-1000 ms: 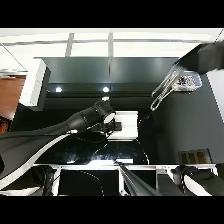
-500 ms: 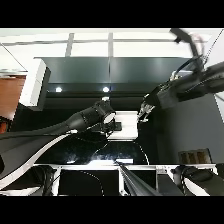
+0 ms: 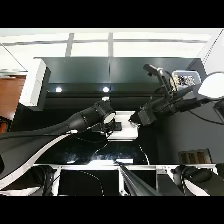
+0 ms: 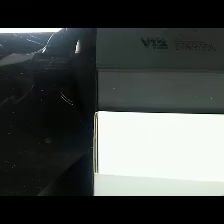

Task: Fold the box and place the chain.

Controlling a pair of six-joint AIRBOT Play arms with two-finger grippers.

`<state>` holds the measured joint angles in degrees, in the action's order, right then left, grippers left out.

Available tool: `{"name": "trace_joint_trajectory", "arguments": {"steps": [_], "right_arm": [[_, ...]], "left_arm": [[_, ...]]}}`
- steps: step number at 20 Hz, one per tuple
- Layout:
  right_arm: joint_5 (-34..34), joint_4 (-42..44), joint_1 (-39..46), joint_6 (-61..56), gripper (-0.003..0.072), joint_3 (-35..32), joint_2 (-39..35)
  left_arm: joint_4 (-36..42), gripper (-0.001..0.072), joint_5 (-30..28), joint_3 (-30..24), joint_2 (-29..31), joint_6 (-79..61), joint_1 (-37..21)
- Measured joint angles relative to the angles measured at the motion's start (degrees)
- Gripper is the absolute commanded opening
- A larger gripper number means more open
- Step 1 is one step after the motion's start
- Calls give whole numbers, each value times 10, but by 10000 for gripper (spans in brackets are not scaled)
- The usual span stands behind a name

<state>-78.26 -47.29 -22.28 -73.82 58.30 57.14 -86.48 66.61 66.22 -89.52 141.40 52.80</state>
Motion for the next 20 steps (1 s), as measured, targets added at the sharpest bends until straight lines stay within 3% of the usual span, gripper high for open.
{"name": "trace_joint_trajectory", "arguments": {"steps": [1,2,3,4,8,12,13,14,20], "right_arm": [[9,1,-1,0,47,-11,0],[18,3,-2,1,97,-22,0],[25,3,-2,1,356,-31,0],[32,4,-2,1,455,-37,0],[29,-3,40,4,454,-49,-4],[34,-72,165,12,458,-58,-15],[58,-96,196,11,669,-66,-16],[94,-123,227,1,713,-78,-16],[314,-200,313,-86,710,-123,57]], "left_arm": [[0,33,0,0,0,0,0],[0,34,0,0,0,0,0],[0,33,0,0,0,0,0],[0,33,0,0,0,0,0],[0,34,-1,0,0,0,0],[0,34,-1,0,0,0,0],[0,33,-1,0,0,0,0],[0,34,-1,0,0,0,0],[0,34,-1,0,0,0,0]]}}
